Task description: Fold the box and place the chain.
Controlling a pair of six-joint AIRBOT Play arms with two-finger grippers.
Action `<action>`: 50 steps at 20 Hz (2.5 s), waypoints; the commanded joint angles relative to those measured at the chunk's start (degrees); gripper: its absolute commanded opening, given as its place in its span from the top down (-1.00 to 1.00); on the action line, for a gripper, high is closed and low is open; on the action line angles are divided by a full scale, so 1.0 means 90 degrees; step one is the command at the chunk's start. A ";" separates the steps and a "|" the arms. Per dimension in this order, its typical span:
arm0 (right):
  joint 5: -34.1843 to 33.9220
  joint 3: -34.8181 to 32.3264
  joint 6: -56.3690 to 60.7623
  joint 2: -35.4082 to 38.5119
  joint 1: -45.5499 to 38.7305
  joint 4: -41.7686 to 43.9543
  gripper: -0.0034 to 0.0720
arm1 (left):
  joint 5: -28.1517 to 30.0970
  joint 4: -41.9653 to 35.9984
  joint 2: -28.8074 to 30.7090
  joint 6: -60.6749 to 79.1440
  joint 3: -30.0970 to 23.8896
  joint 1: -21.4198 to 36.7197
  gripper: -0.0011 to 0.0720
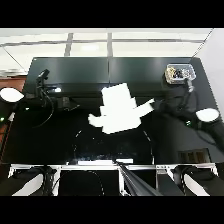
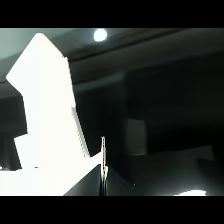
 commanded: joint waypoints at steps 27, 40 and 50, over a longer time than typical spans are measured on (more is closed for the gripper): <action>-0.1545 -0.0529 0.0041 0.0146 0.2183 0.0855 0.86 | -0.4512 -0.0814 -0.5306 0.2688 0.3932 -0.1214 0.44; -0.1324 -0.0420 0.0036 0.0148 0.2076 0.0172 -0.93 | -0.4160 -0.0787 -0.5197 0.2453 0.4019 -0.1192 0.90; 0.1156 0.1188 -0.0279 0.0148 0.0525 -0.4515 -0.96 | 0.0228 -0.1948 -0.1605 0.6934 0.0294 -0.1367 0.90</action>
